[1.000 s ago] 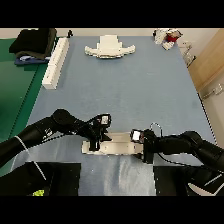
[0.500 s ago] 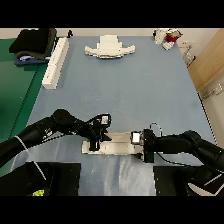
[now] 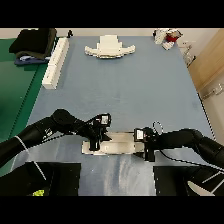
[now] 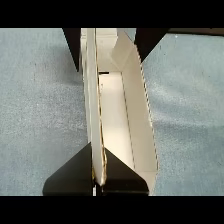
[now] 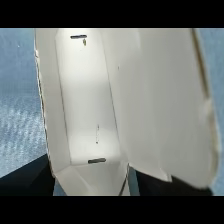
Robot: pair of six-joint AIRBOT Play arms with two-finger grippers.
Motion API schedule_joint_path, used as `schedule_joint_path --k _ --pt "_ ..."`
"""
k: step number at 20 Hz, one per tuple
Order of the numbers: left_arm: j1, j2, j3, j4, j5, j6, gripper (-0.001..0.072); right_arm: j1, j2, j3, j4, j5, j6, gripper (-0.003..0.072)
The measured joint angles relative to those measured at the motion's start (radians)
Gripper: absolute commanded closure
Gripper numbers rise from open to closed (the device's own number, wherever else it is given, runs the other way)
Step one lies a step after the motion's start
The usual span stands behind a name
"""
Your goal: Fold the box.
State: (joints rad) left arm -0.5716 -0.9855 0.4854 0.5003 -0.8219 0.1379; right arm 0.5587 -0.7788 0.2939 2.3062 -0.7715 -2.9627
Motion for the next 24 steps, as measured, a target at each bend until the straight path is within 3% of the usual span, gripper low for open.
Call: schedule_joint_path --k 8,24 --pt "0.000 0.000 0.000 0.000 -0.001 0.000 0.0696 -0.016 -0.070 0.000 0.042 -0.035 -0.035 -0.0034" --pt "0.000 0.000 0.000 0.000 0.001 0.000 0.0696 -0.013 -0.077 0.000 0.027 -0.028 -0.039 -0.0026"
